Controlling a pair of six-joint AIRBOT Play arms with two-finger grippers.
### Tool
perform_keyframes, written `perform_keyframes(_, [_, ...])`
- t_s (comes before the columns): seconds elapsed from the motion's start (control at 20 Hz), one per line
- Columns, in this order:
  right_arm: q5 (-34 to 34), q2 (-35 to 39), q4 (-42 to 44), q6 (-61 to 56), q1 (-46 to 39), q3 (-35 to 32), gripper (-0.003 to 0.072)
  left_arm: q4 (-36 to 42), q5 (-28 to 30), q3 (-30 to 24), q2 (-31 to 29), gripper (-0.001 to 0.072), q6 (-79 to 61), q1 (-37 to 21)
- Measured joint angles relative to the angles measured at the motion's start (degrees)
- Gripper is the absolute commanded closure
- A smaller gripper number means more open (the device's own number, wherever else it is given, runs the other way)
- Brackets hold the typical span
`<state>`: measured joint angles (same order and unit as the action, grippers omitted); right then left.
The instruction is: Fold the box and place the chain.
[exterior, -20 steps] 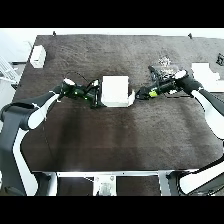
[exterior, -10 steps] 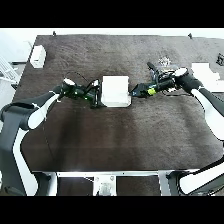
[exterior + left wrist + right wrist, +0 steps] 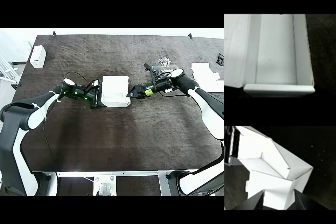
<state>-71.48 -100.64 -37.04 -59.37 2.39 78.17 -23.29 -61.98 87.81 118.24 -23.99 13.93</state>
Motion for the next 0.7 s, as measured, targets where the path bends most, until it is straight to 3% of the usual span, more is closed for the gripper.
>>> perform_keyframes(0.45, [1.5,-0.2,-0.5,-1.3,1.8,0.3,0.0206,0.0,0.0,0.0,0.0,0.0476,0.0,0.0])
perform_keyframes(0.7, [3.7,-0.2,-5.9,-5.7,3.9,2.7,0.0207,0.0,0.0,0.0,0.0,0.0476,0.0,0.0])
